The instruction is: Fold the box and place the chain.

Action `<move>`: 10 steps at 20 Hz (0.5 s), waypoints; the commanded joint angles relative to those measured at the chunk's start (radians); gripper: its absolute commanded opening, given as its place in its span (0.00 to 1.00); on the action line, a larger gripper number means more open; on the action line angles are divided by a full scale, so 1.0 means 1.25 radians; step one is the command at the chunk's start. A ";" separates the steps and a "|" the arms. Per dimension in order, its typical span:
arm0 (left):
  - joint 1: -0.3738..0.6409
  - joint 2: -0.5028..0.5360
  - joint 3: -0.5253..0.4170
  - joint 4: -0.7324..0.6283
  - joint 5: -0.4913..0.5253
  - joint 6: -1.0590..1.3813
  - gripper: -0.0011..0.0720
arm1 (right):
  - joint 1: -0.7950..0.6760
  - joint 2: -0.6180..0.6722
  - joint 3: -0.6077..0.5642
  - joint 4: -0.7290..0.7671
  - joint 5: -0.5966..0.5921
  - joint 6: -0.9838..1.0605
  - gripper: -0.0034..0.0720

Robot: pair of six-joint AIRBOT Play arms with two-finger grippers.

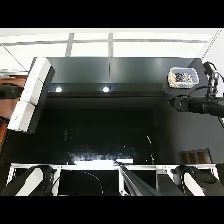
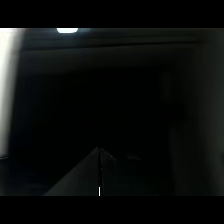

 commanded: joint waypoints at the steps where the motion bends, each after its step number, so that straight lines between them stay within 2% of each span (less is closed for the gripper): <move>1: -0.257 0.093 -0.108 -0.033 0.096 -0.141 0.05 | 0.048 0.025 -0.004 -0.148 -0.039 0.039 0.11; 3: -0.396 0.153 -0.226 0.015 0.286 -0.237 0.05 | 0.073 0.027 -0.028 -0.195 -0.098 0.040 0.11; 4: -0.436 0.169 -0.262 0.029 0.335 -0.269 0.06 | 0.072 0.027 -0.040 -0.199 -0.114 0.040 0.11; 6: -0.470 0.174 -0.278 0.055 0.347 -0.272 0.06 | 0.071 0.027 -0.045 -0.215 -0.098 0.038 0.11; 10: -0.472 0.174 -0.276 0.063 0.364 -0.265 0.06 | 0.071 0.027 -0.045 -0.211 -0.098 0.039 0.11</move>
